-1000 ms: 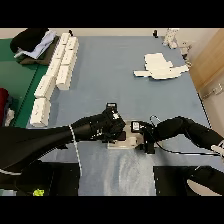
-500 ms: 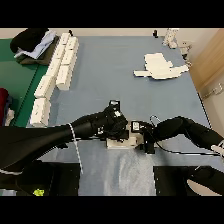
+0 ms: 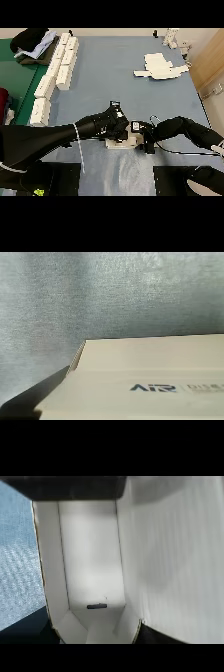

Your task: Fold the box.

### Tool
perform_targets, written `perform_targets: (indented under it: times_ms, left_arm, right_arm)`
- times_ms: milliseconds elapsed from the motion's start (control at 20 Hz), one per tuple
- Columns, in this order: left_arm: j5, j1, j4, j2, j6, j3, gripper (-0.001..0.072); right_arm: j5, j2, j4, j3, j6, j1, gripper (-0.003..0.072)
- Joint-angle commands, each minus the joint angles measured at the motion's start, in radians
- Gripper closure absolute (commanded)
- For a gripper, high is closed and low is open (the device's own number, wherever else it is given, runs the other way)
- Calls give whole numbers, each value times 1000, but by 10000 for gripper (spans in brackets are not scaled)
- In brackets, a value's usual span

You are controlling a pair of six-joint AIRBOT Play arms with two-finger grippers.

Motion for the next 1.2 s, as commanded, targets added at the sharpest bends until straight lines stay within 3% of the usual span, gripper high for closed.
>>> perform_targets:
  times_ms: [0,150,200,250,300,350,600,650,700,750,1150]
  left_arm:
    - [-1,1,-18,-27,-11,0,237]
    - [-2,1,-17,-35,-49,0,248]
    - [-1,0,-17,-39,-57,0,364]
    - [7,-3,-17,-41,-57,0,421]
    - [15,-5,-15,-41,-64,0,425]
    - [15,-5,-8,-41,-70,0,698]
    - [-4,-5,14,-41,-93,0,691]
    - [-3,-5,14,-41,-87,0,644]
    - [-3,-6,14,-41,-91,0,329]
    - [-11,-5,16,-41,-109,0,178]
    - [-13,-5,17,-41,-124,0,188]
  right_arm:
    - [0,-1,0,0,0,1,163]
    - [0,-1,0,0,0,1,163]
    - [0,-1,0,0,0,1,163]
    - [0,-1,0,0,0,1,163]
    - [0,-1,0,0,0,1,163]
    - [0,-1,0,0,0,1,163]
    - [0,-1,0,0,0,1,163]
    - [0,-1,0,0,0,1,163]
    - [0,-1,0,0,0,1,163]
    - [0,-1,0,0,0,1,163]
    - [0,-1,0,0,0,1,163]
